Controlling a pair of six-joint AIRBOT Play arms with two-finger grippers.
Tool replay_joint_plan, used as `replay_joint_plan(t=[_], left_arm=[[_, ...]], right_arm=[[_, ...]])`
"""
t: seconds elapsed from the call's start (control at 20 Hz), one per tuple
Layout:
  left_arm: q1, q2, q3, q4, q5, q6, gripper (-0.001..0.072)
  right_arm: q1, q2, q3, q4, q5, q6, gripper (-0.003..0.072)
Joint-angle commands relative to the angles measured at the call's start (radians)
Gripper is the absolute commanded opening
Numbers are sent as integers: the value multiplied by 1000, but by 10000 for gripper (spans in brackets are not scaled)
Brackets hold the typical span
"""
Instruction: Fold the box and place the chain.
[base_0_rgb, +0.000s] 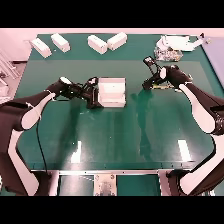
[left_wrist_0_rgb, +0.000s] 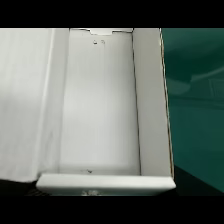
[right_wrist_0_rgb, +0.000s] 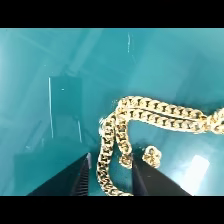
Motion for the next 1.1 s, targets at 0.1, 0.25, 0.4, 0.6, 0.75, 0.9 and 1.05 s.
replay_joint_plan(t=[0.1, 0.25, 0.4, 0.6, 0.75, 0.9, 1.05], left_arm=[[0, 1, 0, 0, 0, 0, 569], [0, 1, 0, 0, 0, 0, 569], [0, 1, 0, 0, 0, 0, 568], [0, 1, 0, 0, -1, 0, 569], [0, 1, 0, -1, 0, 0, 569], [0, 1, 0, -2, 0, 0, 569], [0, 1, 0, -3, -1, 0, 568]], right_arm=[[-5, -34, -1, 77, 13, -93, 166], [-11, -34, -1, 102, 23, -103, 109], [-9, -21, 0, 121, 36, -71, 7], [5, 98, 0, 120, 38, 8, 5], [36, 237, 0, 117, 40, 69, 4], [63, 345, 0, 102, 51, 94, 4], [102, 421, 0, 14, 71, 156, 5]])
